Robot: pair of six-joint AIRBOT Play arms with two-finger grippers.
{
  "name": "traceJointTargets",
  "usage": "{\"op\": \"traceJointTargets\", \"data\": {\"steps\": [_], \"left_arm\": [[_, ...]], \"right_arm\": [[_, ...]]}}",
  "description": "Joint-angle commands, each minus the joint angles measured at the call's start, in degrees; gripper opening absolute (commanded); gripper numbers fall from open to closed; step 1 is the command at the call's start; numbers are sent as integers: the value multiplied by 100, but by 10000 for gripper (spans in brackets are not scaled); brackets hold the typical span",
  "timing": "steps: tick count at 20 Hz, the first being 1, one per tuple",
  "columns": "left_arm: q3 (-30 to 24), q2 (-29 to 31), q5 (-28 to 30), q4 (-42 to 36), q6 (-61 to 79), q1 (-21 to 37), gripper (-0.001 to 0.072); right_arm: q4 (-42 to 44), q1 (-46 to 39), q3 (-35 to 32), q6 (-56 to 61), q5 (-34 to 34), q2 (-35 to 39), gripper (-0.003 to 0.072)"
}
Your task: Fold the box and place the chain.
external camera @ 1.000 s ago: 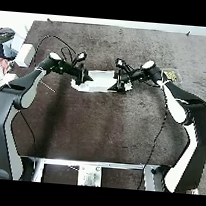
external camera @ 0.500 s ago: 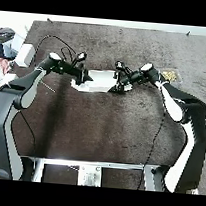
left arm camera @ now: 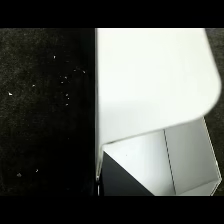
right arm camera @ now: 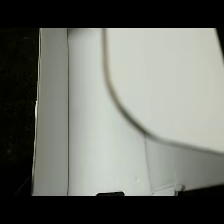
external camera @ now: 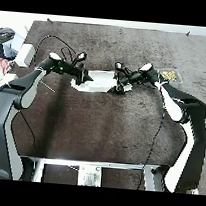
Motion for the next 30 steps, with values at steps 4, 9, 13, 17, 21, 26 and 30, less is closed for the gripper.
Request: {"op": "traceJointTargets", "data": {"steps": [4,9,13,17,21,26,30], "left_arm": [[0,-2,4,0,0,4,14],[0,-2,4,0,-2,4,13],[0,-2,4,0,-2,4,13],[0,-2,4,0,0,4,13],[0,-2,4,0,-2,4,13],[0,-2,4,0,-2,4,13],[0,-2,4,0,0,4,13]], "right_arm": [[-17,4,2,0,85,-48,678],[-15,2,2,11,79,-50,676],[-22,-2,2,28,39,-55,676],[-68,-2,2,31,20,-66,676],[-63,-4,2,35,15,-66,614],[-282,-9,2,76,-22,-66,603],[-275,-9,2,70,-79,-66,605]]}}
